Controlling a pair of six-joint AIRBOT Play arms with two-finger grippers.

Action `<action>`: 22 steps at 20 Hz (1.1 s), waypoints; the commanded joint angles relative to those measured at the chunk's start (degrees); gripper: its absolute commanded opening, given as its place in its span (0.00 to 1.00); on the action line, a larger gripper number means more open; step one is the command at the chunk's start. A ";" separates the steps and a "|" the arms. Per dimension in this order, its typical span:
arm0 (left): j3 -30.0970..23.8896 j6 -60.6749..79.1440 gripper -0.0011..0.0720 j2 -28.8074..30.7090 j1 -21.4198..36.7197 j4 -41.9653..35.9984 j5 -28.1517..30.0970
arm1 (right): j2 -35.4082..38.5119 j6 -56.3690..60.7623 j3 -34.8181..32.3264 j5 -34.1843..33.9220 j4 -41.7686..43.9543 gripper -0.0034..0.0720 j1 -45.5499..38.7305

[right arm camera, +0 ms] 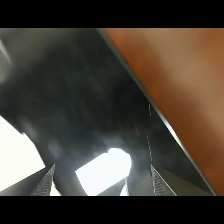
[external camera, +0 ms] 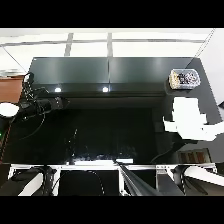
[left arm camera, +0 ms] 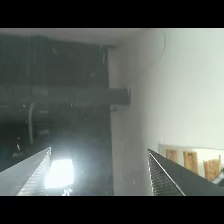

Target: Fold the box and place the chain.

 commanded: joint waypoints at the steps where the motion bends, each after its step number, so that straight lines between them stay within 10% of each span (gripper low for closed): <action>1: 0.04 -1.27 0.98 -0.52 0.11 0.85 -3.28 | -3.96 -8.44 0.83 8.72 -4.09 1.00 -2.51; 8: 0.07 -1.27 0.98 -2.08 0.11 0.81 -5.35 | -4.76 -14.49 -0.28 12.44 -9.01 1.00 -2.51; 11: 0.07 -1.27 0.98 -2.10 0.11 0.81 -6.01 | -4.74 -14.69 -0.59 13.33 -7.48 0.17 -2.51; 12: 0.07 -1.27 0.98 -2.10 0.11 0.81 -5.99 | -4.74 -15.72 -0.59 14.82 -5.88 0.05 -2.51; 22: 0.07 -1.22 0.98 -2.21 0.09 0.83 -6.95 | 0.57 -26.69 -10.78 24.46 25.33 0.06 7.02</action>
